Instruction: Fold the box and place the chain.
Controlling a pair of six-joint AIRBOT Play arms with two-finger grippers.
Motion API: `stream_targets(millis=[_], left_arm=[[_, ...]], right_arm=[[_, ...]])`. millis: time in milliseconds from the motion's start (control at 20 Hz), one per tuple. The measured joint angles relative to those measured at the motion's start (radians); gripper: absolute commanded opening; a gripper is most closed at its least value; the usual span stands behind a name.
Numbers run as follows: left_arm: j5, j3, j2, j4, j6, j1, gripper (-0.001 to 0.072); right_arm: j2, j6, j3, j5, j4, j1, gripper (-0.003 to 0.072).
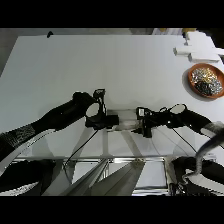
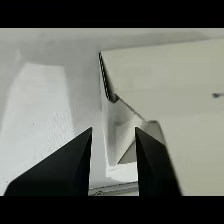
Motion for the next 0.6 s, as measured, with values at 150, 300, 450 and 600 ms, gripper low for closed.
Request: stream_targets(millis=[150,300,450,600], left_arm=[[-0.061,0.057,-0.028,0.018,-0.028,-0.008,0.0299],[-0.145,0.137,-0.075,0.042,-0.040,-0.014,0.0299],[-0.196,0.189,-0.122,0.070,-0.057,-0.022,0.0299],[-0.215,0.210,-0.171,0.084,-0.084,-0.038,0.0299]], right_arm=[[0.000,0.000,0.000,0.000,0.000,0.000,0.0399],[0.000,0.000,0.000,0.000,0.000,0.000,0.0399],[0.000,0.000,0.000,0.000,0.000,0.000,0.0399],[0.000,0.000,0.000,0.000,0.000,0.000,0.0399]])
